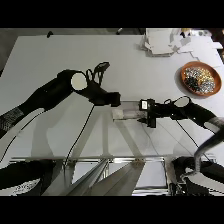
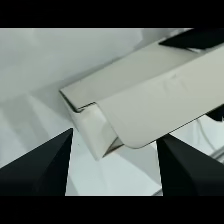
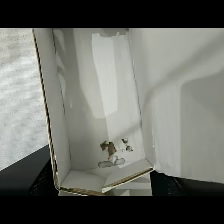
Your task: Fold the box and place the chain.
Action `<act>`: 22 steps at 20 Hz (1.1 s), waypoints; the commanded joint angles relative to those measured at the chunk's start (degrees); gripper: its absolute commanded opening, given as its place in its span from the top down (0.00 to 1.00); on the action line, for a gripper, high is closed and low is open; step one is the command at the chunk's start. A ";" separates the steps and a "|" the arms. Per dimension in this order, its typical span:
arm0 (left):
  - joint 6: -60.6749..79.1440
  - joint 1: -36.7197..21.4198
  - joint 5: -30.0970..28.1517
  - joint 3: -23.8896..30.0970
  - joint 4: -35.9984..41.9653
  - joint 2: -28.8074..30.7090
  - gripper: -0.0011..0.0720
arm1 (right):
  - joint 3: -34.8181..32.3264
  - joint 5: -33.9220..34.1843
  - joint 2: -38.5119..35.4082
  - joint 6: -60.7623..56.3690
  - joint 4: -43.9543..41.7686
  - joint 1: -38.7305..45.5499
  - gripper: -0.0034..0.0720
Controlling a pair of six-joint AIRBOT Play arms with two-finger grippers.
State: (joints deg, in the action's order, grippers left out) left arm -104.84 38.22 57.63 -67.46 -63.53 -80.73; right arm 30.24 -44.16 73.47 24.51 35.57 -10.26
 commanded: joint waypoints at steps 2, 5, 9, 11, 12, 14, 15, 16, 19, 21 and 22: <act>-10.78 1.33 0.39 -1.31 -6.49 -1.51 0.23 | 0.00 0.00 -0.02 -0.02 0.00 0.02 0.42; -11.21 3.58 0.96 -1.31 -6.78 -3.93 0.23 | 0.00 0.00 -0.02 -0.02 0.00 0.02 0.42; -15.58 4.02 2.23 -1.29 -7.61 -6.05 0.23 | 0.00 0.00 -0.02 -0.02 0.00 0.02 0.42; -16.72 4.28 2.25 -1.29 -8.20 -6.29 0.23 | 0.00 0.00 -0.02 -0.02 0.00 0.02 0.42; -16.72 4.42 1.95 -1.27 -8.39 -6.45 0.23 | 0.00 0.02 -0.02 -0.02 0.00 0.02 0.42; -17.66 4.72 2.43 -1.25 -9.51 -7.30 0.23 | 0.00 0.00 -0.02 -0.02 0.00 0.02 0.42; -18.75 4.96 2.58 -1.25 -9.62 -7.85 0.23 | 0.00 0.00 -0.02 -0.02 0.00 0.02 0.42; -19.12 5.53 2.38 -1.25 -9.57 -8.44 0.23 | 0.00 0.02 -0.02 -0.02 0.00 0.02 0.42; -19.37 6.51 1.53 -1.25 -9.57 -9.70 0.23 | 0.00 0.02 -0.02 -0.02 0.00 0.02 0.42; -20.65 6.54 1.55 -1.25 -9.29 -10.60 0.24 | 0.00 0.00 -0.02 -0.02 0.00 0.02 0.42; -21.79 6.54 1.51 -1.25 -9.16 -10.93 0.33 | 0.00 0.02 -0.02 -0.02 0.00 0.02 0.42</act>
State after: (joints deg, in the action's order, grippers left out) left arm -124.57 44.45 59.40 -68.71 -72.84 -90.54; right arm 30.24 -44.14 73.47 24.51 35.57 -10.26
